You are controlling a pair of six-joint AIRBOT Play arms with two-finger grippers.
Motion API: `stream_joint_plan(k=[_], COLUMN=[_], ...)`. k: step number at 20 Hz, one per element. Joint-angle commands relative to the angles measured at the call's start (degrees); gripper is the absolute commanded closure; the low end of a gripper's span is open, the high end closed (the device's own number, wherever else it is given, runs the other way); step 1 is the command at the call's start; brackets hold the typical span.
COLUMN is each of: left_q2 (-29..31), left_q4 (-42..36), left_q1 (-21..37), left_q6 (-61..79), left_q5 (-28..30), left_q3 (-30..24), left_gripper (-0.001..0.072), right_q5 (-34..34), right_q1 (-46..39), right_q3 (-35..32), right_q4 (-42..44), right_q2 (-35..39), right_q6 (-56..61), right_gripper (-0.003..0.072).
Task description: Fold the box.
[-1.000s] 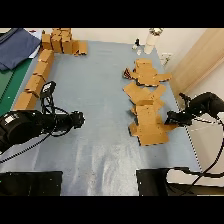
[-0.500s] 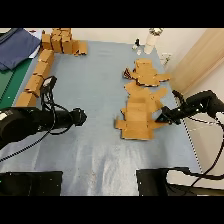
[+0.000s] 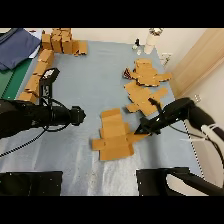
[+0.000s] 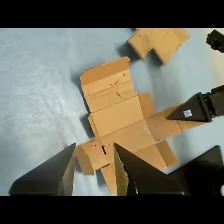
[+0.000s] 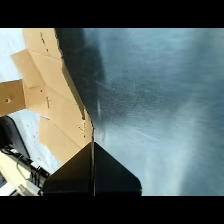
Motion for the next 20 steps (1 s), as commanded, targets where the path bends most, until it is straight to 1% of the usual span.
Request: stream_joint_plan(k=[1, 2, 3, 5, 7, 8, 9, 10, 12, 15, 20], left_q2=[-2.49, -3.58, -5.09, -9.44, -15.56, -18.78, -21.44, -23.98, -27.67, -30.51, -32.7], left_q4=[-0.74, -3.69, -8.68, -22.25, -36.44, -41.44, -43.76, -43.89, -41.35, -35.52, -36.83], left_q1=[5.38, 8.39, 12.09, 19.85, 27.1, 30.25, 32.61, 34.51, 36.46, 36.5, 36.5], left_q6=[5.75, 8.85, 13.29, 24.48, 36.94, 41.83, 44.61, 46.14, 48.06, 48.09, 52.54], left_q5=[-7.54, -7.89, -8.07, -10.64, -17.16, -20.59, -23.15, -24.7, -25.24, -23.87, -20.52], left_q3=[-0.26, -0.79, -1.4, -2.47, -2.91, -2.89, -2.89, -2.89, -2.89, -3.39, -7.87], left_gripper=[0.0339, 0.0339, 0.034, 0.034, 0.034, 0.0339, 0.0339, 0.0339, 0.0339, 0.0339, 0.0339], right_q5=[13.57, 16.76, 19.28, 23.58, 27.3, 28.28, 28.76, 29.16, 29.64, 29.59, 29.59], right_q1=[8.52, 10.97, 13.42, 18.34, 23.52, 25.94, 28.3, 30.16, 32.72, 33.92, 33.94], right_q3=[-7.87, -9.44, -10.84, -12.74, -14.03, -14.34, -14.45, -14.45, -14.47, -14.47, -14.47], right_q4=[2.25, 2.27, 2.29, 2.36, 2.36, 2.16, 1.99, 1.79, 1.38, 1.05, 0.04], right_q2=[6.43, 8.61, 10.62, 13.16, 13.86, 13.84, 13.86, 13.86, 13.81, 13.77, 13.73], right_q6=[-1.05, -2.1, -2.97, -3.1, -3.1, -3.13, -3.15, -3.17, -3.1, -3.06, -3.06], right_gripper=[0.0684, 0.0684, 0.0683, 0.0684, 0.0684, 0.0684, 0.0684, 0.0684, 0.0684, 0.0683, 0.0684])
